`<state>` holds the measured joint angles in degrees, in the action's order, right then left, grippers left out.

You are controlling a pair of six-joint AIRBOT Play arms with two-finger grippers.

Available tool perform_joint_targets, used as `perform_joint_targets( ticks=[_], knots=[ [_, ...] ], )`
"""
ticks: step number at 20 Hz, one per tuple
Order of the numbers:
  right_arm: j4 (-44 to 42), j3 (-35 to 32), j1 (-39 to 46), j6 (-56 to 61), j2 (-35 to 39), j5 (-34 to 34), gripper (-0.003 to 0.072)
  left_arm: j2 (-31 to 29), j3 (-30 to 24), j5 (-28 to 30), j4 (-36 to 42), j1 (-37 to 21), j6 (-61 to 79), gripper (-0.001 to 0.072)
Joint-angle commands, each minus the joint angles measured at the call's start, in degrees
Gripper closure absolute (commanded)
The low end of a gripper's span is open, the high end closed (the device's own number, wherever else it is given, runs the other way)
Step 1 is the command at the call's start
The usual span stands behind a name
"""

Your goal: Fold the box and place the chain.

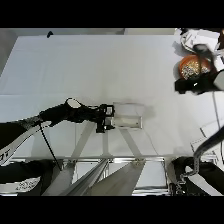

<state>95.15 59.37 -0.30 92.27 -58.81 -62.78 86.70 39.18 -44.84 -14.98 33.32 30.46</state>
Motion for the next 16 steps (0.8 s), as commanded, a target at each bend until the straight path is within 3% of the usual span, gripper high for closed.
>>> perform_joint_targets(
  ticks=[1, 5, 8, 11, 16],
  knots=[
    [-0.11, 8.61, 15.08, -8.98, -10.47, 3.3, 0.0289, -0.04, 0.0, 0.04, -0.02, -0.02, 0.0, 0.0458],
    [-1.99, 17.38, 20.92, -8.98, -27.12, 4.52, 0.0289, -0.04, 0.0, -0.02, -0.02, -0.02, 0.0, 0.0458],
    [-2.08, 21.75, 21.24, -8.02, -35.41, 5.22, 0.0289, -0.04, 0.0, 0.0, -0.02, -0.02, 0.0, 0.0458],
    [-2.29, 24.2, 21.27, -5.11, -40.19, 7.1, 0.035, -0.04, 0.0, 0.0, -0.02, -0.02, 0.0, 0.0458],
    [-8.66, 25.2, 21.27, -5.07, -42.56, 11.08, 0.0351, -0.04, 0.0, -0.02, -0.02, -0.02, -0.02, 0.0458]
  ],
)
